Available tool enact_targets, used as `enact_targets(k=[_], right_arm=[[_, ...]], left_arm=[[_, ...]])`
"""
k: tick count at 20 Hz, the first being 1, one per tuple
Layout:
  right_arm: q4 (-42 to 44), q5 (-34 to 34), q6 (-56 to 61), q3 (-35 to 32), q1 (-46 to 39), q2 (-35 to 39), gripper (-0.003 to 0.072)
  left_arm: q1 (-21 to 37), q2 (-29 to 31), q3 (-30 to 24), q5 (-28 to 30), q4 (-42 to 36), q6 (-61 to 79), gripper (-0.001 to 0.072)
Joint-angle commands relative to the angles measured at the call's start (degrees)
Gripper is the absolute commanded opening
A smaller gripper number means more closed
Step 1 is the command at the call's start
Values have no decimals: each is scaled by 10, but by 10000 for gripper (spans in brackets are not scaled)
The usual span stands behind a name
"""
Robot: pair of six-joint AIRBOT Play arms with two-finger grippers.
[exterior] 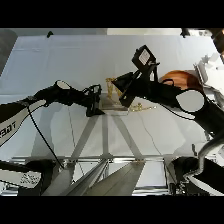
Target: Fold the box and place the chain.
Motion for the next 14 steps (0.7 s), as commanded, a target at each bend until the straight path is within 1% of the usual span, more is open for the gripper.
enact_targets(k=[1,5,10,13,14], right_arm=[[-9,-13,39,1,9,-16,6],[-66,-12,39,0,9,-73,6],[-104,47,39,-2,9,-135,6],[-148,63,41,-12,8,-160,6],[-165,65,58,-12,8,-169,6]], left_arm=[[0,0,0,0,0,0,260],[0,0,0,0,0,0,260],[0,0,0,0,0,0,260],[0,0,0,0,0,0,260],[0,0,0,0,0,0,260]])
